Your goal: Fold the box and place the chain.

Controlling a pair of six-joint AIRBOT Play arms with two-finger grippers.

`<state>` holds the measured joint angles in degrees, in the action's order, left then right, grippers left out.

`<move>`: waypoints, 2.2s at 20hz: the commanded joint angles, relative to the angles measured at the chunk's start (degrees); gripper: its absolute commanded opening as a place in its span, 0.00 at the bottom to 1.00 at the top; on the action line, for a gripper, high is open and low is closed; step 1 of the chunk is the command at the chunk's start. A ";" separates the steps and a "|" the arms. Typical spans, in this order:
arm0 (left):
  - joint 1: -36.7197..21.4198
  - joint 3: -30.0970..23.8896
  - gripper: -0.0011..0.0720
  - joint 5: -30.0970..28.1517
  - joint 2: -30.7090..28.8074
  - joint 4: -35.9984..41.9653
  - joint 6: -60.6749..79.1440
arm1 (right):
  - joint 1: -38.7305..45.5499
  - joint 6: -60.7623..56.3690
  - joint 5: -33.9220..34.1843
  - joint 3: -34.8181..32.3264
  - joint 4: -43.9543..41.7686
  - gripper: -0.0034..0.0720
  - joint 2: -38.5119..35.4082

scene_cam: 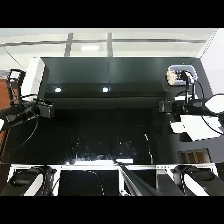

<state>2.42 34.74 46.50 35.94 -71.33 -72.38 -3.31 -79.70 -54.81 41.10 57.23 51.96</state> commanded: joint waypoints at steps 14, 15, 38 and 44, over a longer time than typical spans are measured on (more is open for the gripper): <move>0.04 -3.06 0.99 -4.28 6.95 2.54 -0.70 | 7.37 -12.48 17.51 1.27 24.37 1.00 1.36; 0.04 -3.06 0.99 -4.26 6.95 2.62 -0.72 | 12.50 -16.85 16.24 2.29 32.41 1.00 1.55; 0.07 -3.06 0.98 -1.84 6.97 3.02 -1.53 | 52.37 32.94 -22.99 37.51 19.67 0.12 43.65; 0.04 -3.06 0.98 -2.10 6.97 2.97 -1.51 | 46.45 30.53 -23.61 28.70 10.08 0.07 31.10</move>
<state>2.48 31.68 44.58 42.87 -68.31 -73.91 46.26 -48.45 -77.82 74.13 72.25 88.60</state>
